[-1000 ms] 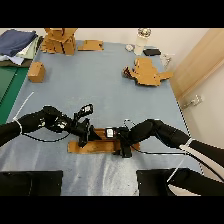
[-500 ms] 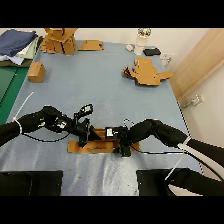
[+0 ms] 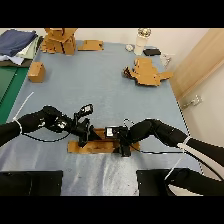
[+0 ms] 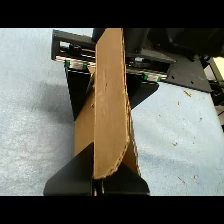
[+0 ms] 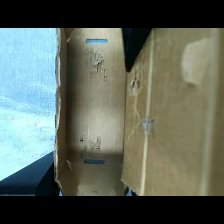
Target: Fold the box.
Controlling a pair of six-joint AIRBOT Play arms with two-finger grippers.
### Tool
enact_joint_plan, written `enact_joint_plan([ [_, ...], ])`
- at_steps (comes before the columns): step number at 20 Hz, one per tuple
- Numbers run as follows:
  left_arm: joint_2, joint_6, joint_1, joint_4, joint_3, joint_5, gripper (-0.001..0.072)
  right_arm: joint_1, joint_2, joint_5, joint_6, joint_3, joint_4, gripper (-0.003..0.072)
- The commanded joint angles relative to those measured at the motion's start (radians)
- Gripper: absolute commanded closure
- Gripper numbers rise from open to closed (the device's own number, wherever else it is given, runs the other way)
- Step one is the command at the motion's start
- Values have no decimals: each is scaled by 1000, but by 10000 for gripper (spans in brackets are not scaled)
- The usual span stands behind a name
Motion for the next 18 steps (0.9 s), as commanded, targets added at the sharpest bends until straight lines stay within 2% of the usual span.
enact_joint_plan([
  [1, 0, 0, 0, 0, 0, 0, 696, 1, 0, -8, 0, -1, 0, 237],
  [18, 0, 0, -1, 0, 0, -7, 696, 1, 0, -12, 0, -1, -3, 237],
])
